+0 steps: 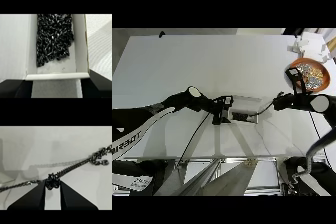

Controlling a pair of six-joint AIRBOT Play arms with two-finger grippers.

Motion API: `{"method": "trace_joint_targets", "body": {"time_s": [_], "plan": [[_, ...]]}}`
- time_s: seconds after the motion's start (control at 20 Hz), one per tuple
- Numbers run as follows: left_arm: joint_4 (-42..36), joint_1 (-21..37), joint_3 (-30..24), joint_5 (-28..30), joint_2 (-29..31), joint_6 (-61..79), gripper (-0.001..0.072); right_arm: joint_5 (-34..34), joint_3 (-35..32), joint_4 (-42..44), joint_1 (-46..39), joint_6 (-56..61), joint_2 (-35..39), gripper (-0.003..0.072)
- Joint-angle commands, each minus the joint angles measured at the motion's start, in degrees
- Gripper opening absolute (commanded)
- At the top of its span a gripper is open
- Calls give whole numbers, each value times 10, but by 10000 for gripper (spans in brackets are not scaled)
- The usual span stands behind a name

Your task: Fold the box and place the chain.

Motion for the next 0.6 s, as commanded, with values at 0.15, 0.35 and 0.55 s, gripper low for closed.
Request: {"method": "trace_joint_targets", "body": {"time_s": [0.15, 0.35, 0.55], "plan": [[0, 0, 0, 0, 0, 0, 206, 119, -23, 114, 1, -62, 96, 13], [0, 0, 0, 0, 0, 0, 206, 140, -46, 181, 1, -86, 120, 13], [0, 0, 0, 0, 0, 0, 206, 141, -76, 232, 1, -115, 121, 13]]}}
